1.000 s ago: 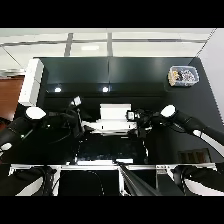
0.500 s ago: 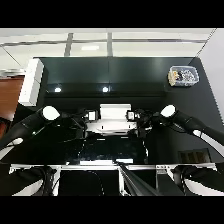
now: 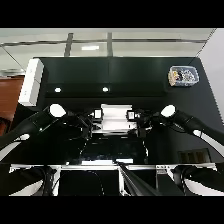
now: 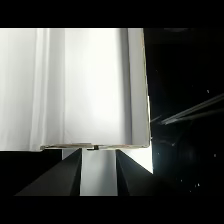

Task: Fold the box and place the chain.

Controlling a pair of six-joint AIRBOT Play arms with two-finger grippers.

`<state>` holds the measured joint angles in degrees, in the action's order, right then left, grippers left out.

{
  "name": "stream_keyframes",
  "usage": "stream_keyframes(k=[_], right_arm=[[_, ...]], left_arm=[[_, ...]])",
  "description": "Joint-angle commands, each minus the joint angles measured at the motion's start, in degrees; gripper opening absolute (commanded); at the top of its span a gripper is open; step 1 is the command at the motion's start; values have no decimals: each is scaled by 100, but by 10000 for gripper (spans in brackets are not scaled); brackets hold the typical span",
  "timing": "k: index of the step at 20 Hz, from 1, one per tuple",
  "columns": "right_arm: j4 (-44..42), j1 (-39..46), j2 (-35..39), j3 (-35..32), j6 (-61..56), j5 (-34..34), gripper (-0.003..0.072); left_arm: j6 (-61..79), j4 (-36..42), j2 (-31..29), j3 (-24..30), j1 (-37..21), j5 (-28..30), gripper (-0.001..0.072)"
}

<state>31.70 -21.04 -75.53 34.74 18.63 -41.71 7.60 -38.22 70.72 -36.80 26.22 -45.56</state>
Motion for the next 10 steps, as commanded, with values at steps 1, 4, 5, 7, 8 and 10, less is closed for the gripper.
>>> stream_keyframes(k=[1, 4, 5, 7, 8, 10], right_arm=[[7, -4, -2, 0, 17, -15, 188], [7, -4, -2, 2, 17, -15, 188], [7, -4, -4, 0, 20, -15, 189], [7, -4, -4, 2, 17, -13, 188], [7, -4, -2, 0, 17, -15, 188], [7, -4, -4, 2, 17, -15, 188]], left_arm=[[9, 643, 120, -13, 13, 42, 251], [9, 774, 201, -13, 20, 195, 252], [9, 789, 232, -13, 28, 199, 252], [4, 839, 308, -13, 33, 157, 252], [-13, 905, 341, -13, 33, 157, 252], [-11, 960, 385, -13, 35, 157, 252]])
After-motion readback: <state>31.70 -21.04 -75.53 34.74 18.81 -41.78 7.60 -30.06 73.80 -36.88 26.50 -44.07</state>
